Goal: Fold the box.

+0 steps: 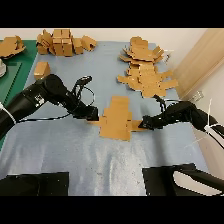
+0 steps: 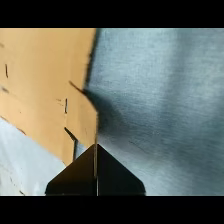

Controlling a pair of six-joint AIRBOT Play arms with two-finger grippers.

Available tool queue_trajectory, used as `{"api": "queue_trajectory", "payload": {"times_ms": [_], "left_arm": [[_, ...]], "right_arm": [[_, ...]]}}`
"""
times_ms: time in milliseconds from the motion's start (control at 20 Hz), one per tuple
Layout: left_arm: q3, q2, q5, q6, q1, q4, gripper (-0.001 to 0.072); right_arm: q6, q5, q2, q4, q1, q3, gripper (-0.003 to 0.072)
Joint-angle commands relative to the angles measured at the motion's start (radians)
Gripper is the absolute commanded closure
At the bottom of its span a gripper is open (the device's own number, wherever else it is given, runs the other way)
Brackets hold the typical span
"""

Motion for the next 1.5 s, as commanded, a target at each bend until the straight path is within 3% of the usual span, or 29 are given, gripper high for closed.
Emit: {"api": "queue_trajectory", "payload": {"times_ms": [0,150,300,500,850,950,1200,1450], "left_arm": [[0.0,-0.001,-0.005,0.006,0.04,-0.003,0.0184],[-0.001,-0.013,-0.037,0.032,0.15,-0.027,0.0185],[-0.001,-0.051,-0.113,0.163,0.282,-0.181,0.0184],[-0.029,-0.096,-0.169,0.248,0.377,-0.221,0.0184],[-0.156,-0.119,-0.115,0.432,0.384,-0.335,0.0184],[-0.156,-0.143,-0.067,0.469,0.383,-0.339,0.0184],[-0.144,-0.264,-0.064,0.589,0.383,-0.423,0.0184],[-0.046,-0.38,-0.085,0.605,0.383,-0.436,0.0184]], "right_arm": [[-0.104,-0.027,0.001,0.09,0.011,-0.001,0.0682],[-0.267,-0.022,0.002,0.217,0.106,-0.001,0.0683],[-0.303,0.011,0.003,0.225,0.229,-0.034,0.0685],[-0.437,0.026,0.063,0.364,0.254,-0.12,0.0685],[-0.491,0.026,0.113,0.402,0.255,-0.201,0.0685],[-0.491,0.024,0.113,0.402,0.255,-0.201,0.0685],[-0.48,0.022,0.113,0.402,0.255,-0.201,0.0685],[-0.472,0.007,0.113,0.397,0.255,-0.201,0.0685]]}}
